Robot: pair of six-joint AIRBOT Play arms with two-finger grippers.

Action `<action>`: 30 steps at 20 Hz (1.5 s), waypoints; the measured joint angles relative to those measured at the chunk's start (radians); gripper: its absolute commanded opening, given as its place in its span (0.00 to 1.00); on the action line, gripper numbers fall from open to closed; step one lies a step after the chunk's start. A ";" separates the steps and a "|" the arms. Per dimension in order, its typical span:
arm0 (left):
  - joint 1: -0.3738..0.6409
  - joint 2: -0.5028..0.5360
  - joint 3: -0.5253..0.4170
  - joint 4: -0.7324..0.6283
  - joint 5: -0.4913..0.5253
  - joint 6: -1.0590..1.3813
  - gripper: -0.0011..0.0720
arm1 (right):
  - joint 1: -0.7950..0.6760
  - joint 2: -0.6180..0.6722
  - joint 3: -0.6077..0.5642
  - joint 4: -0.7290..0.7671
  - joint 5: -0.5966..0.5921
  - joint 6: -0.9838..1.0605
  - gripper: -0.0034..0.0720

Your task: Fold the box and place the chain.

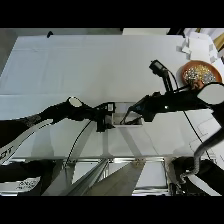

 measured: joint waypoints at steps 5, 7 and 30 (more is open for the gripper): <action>0.000 0.000 0.000 0.000 0.000 0.000 0.29 | 0.043 -0.097 0.000 -0.033 -0.019 -0.003 0.07; 0.000 0.000 0.000 0.000 0.000 0.000 0.29 | 0.069 -0.138 0.000 -0.060 -0.024 -0.003 0.19; 0.000 0.000 0.000 0.000 0.000 0.000 0.29 | -0.314 -0.035 0.052 -0.574 0.031 0.346 0.50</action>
